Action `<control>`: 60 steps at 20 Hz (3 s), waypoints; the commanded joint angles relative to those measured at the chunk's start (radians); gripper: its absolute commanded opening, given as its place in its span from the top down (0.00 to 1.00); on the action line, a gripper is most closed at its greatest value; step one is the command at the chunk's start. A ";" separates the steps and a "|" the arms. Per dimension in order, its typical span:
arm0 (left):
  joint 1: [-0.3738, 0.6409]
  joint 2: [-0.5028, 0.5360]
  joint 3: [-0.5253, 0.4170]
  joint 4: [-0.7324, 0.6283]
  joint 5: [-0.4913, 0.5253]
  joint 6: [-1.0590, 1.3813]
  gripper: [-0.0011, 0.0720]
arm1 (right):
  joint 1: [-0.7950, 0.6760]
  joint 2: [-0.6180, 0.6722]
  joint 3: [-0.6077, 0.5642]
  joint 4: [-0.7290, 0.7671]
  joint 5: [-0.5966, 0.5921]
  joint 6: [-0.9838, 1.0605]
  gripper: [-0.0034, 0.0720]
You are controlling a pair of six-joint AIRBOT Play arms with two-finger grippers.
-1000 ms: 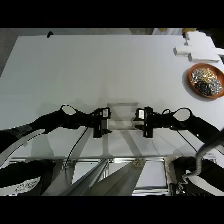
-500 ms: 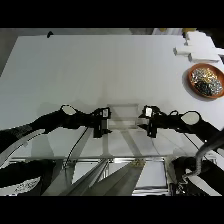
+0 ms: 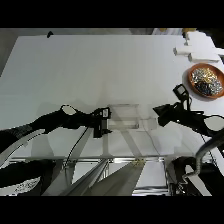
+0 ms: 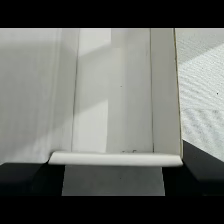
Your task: Fold the box and place the chain.
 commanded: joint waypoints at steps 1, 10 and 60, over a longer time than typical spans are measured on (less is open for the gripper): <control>0.000 0.000 0.000 0.000 0.000 0.000 0.80 | -0.080 -0.076 0.000 -0.105 0.018 0.398 0.93; 0.000 0.000 0.000 0.000 0.000 0.000 0.80 | -0.053 -0.254 -0.001 -0.089 0.203 0.408 0.93; 0.000 0.000 0.000 0.000 0.000 0.000 0.80 | 0.596 -0.409 0.346 -0.482 0.147 1.213 0.43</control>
